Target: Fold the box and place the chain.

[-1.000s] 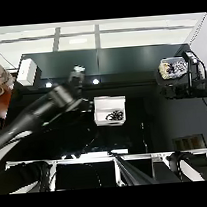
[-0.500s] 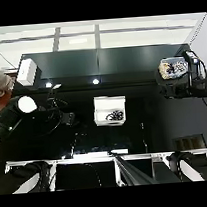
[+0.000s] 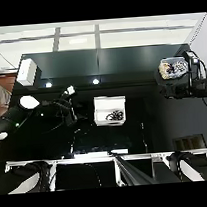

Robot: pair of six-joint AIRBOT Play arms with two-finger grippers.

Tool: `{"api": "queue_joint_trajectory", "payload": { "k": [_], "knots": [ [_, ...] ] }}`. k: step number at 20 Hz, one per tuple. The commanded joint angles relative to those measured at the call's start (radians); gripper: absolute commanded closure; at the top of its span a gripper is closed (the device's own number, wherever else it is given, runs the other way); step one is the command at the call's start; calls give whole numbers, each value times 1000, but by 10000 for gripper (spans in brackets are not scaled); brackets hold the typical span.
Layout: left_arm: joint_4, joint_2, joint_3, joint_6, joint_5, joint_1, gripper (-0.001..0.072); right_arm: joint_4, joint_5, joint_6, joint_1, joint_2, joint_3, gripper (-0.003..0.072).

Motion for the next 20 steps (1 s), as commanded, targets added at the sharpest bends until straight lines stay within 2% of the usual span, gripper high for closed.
{"api": "queue_joint_trajectory", "payload": {
  "k": [1, 3, 6, 12, 20],
  "knots": [
    [-14, -71, 0, 273, 3, -3, -9, 0, 4, 10, 0, -1, 0, 492],
    [-107, -109, 0, 307, 3, -13, -10, 0, 4, 11, 0, -1, 0, 492],
    [-149, -153, 3, 341, 3, -39, -9, 0, 4, 13, 0, -1, 0, 492],
    [-208, -190, 7, 336, 8, -101, -8, 2, 5, 13, 0, -1, 0, 492],
    [-219, -201, 7, 328, 89, -133, -6, 3, 2, 13, 0, -1, 0, 492]
  ]
}}
